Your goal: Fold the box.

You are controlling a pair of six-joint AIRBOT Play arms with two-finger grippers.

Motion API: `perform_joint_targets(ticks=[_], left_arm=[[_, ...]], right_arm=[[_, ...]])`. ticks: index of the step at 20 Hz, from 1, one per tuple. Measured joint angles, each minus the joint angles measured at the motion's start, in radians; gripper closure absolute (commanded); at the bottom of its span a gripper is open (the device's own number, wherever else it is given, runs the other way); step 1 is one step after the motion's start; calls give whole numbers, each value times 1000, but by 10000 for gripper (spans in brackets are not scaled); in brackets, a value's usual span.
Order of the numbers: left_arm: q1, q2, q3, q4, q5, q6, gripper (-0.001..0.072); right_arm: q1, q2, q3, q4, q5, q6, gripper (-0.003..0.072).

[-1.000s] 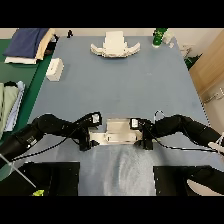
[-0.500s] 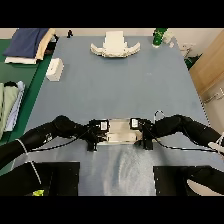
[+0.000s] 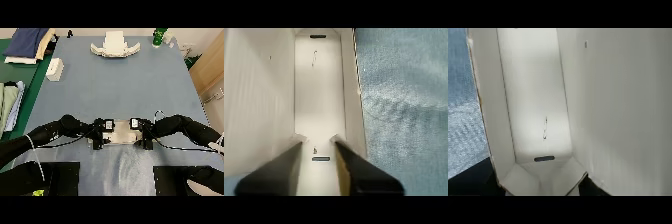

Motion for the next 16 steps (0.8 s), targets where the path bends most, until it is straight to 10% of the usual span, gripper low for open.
perform_joint_targets(ticks=[3, 4, 6, 9, 16], left_arm=[[-2, -14, 1, -24, 0, 0, 99], [-2, -19, 1, -31, 1, 0, 169], [-3, -25, 1, -37, 8, -5, 555], [6, -24, 2, -1, 6, -49, 696], [90, 163, 2, 273, -76, -468, 696]], right_arm=[[0, 0, 0, 0, 0, 0, 205], [0, 0, 0, 0, 0, 0, 205], [0, 0, 0, 0, 0, 0, 205], [0, 0, 0, 0, 0, 0, 205], [0, 0, 0, 0, 0, 0, 205]])
